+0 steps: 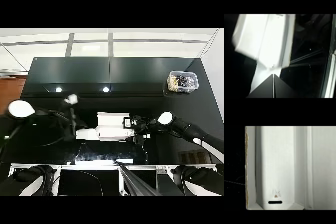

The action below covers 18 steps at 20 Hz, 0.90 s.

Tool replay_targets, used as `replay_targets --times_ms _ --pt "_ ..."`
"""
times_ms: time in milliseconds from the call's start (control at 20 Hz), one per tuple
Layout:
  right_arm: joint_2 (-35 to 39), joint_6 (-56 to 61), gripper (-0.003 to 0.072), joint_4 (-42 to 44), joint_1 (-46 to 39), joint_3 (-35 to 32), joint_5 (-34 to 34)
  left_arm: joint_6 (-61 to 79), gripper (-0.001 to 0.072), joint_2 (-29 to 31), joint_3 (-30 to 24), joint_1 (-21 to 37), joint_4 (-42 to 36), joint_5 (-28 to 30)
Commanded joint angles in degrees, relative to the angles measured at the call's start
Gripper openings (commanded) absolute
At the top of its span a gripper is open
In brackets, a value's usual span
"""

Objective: Fold the box and place the chain.

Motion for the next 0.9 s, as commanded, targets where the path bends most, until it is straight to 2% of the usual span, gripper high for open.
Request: replay_targets --times_ms 0,100,200,350,400,500,650,850 --pt "-0.02 0.0 0.0492 0.0 0.0 -0.04 0.02 -21.62 0.0026 3.08 -0.92 12.85 7.69 -3.43" --pt "-0.02 0.0 0.0493 0.0 0.0 -0.04 0.02 -38.47 0.0025 2.56 -4.7 17.7 7.74 4.11" --pt "-0.02 0.0 0.0493 0.0 0.0 -0.04 0.02 -56.04 0.0026 -0.44 -8.7 21.77 7.23 6.54" --pt "-0.02 0.0 0.0493 0.0 0.0 -0.04 0.02 -51.36 0.0026 -8.26 -11.37 26.45 -0.07 1.62" --pt "-0.02 0.0 0.0493 0.0 0.0 -0.04 0.0 -49.09 0.0026 -10.84 -12.0 26.77 -2.34 1.55" --pt "-0.02 0.0 0.0493 0.0 0.0 -0.04 0.02 -43.56 0.0025 -16.37 -12.98 24.79 -7.5 0.35" --pt "-0.02 0.0 0.0493 0.0 0.0 -0.04 0.0 -42.12 0.0025 -22.84 -13.03 16.5 -9.35 2.6" --pt "-0.02 0.0 0.0493 0.0 0.0 -0.04 0.02 -35.89 0.0025 -25.22 -12.24 8.83 -18.45 3.8"
